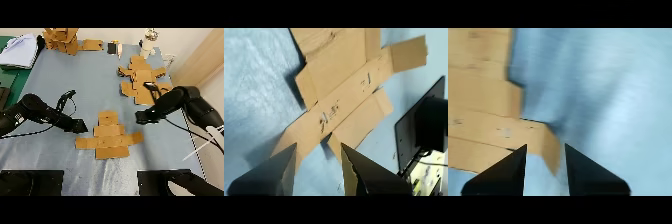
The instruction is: Fold the box.
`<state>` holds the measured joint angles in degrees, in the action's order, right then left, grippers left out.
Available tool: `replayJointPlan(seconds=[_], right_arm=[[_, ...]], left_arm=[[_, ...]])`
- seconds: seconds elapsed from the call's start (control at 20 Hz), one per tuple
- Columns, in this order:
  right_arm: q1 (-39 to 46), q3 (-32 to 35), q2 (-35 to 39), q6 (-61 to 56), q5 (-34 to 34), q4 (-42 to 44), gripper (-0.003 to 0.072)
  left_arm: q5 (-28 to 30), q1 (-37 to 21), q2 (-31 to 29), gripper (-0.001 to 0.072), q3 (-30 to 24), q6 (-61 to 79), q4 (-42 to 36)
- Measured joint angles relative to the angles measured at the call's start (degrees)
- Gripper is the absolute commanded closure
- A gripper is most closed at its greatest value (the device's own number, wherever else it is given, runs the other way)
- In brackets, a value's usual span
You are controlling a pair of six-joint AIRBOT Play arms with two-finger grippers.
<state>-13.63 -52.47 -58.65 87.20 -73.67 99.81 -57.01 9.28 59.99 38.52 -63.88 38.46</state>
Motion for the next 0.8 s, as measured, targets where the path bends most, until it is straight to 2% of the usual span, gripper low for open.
replayJointPlan(seconds=[0.25, 0.65, 0.75, 0.8], right_arm=[[5.1, 4.4, -0.3, 3.4, -3.7, 1.4, 0.0323], [5.7, 11.9, -1.8, 10.3, 1.7, 10.7, 0.0332], [4.9, 12.6, -3.8, 11.1, 3.1, 12.0, 0.0483], [4.5, 12.9, -4.9, 11.5, 4.0, 12.3, 0.0508]], left_arm=[[2.2, 0.0, 0.0, 0.0302, 0.0, 0.0, -4.1], [3.0, 0.0, 0.0, 0.0303, 0.0, 0.0, -5.9], [3.1, 0.0, 0.0, 0.0302, 0.0, 0.0, -6.1], [3.0, 0.0, 0.0, 0.0303, 0.0, -0.1, -6.2]])
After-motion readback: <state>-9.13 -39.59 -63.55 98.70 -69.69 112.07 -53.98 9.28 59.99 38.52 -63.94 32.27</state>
